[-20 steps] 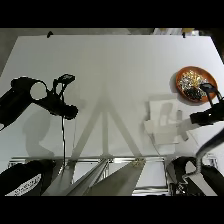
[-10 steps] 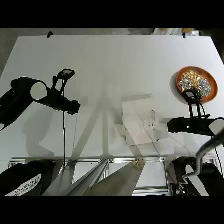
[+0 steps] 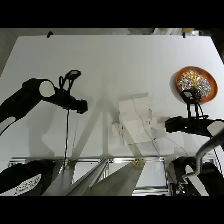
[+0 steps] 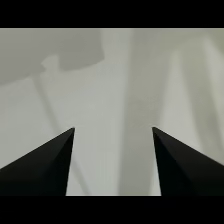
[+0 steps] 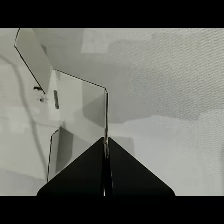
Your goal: Fold the box and place the chain.
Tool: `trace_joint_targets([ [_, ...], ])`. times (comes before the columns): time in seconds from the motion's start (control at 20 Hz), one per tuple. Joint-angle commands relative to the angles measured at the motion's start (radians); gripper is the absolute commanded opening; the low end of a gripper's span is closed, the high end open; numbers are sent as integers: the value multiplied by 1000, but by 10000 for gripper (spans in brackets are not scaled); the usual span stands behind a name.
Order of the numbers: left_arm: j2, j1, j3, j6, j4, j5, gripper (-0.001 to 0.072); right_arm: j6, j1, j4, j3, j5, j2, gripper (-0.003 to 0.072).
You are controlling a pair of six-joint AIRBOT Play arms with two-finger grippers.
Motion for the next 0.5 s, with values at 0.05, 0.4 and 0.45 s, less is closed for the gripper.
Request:
trace_joint_targets([
  [0.05,-115,0,0,766,-725,-40,603,-45,2,9,0,-5,1,16],
  [0.4,-266,-29,3,953,-925,-41,642,-97,2,90,0,-1,1,16],
  [0.45,-282,-45,3,953,-924,-37,642,-97,2,89,0,-3,1,16],
])
